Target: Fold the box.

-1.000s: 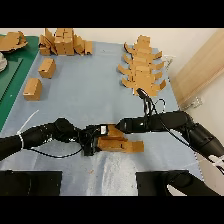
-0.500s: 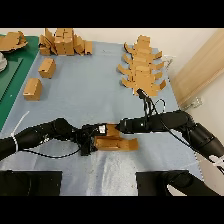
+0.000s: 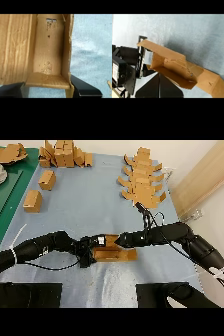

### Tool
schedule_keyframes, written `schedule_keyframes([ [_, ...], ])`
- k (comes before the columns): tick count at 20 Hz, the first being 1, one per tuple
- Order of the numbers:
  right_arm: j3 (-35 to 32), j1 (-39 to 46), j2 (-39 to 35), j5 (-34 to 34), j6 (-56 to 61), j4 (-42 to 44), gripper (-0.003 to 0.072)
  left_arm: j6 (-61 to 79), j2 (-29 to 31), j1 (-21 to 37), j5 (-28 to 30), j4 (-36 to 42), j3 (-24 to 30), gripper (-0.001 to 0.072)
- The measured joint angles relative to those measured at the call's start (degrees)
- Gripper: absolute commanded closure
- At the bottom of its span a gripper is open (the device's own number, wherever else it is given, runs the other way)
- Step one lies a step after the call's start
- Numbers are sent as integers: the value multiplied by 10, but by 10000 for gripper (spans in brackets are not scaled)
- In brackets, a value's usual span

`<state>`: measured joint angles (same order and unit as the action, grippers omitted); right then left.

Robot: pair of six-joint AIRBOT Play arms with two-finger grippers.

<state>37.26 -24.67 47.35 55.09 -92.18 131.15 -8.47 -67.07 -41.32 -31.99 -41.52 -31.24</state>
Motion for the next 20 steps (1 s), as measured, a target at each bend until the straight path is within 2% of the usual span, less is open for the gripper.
schedule_keyframes([
  [3, 0, 1, 34, 3, -31, 16, 688, -3, 0, 0, 0, -3, 0, 258],
  [6, 4, 16, 103, -11, -121, 108, 689, -4, 0, 0, 0, -4, 0, 258],
  [10, 12, 74, 195, 5, -235, 215, 688, -5, 0, 0, 0, -5, 0, 258],
  [14, 1, 126, 250, 28, -301, 251, 688, -5, 0, 0, 0, -6, 0, 258],
  [20, -35, 146, 308, 37, -368, 271, 688, -5, 0, 0, 0, -5, 0, 258],
])
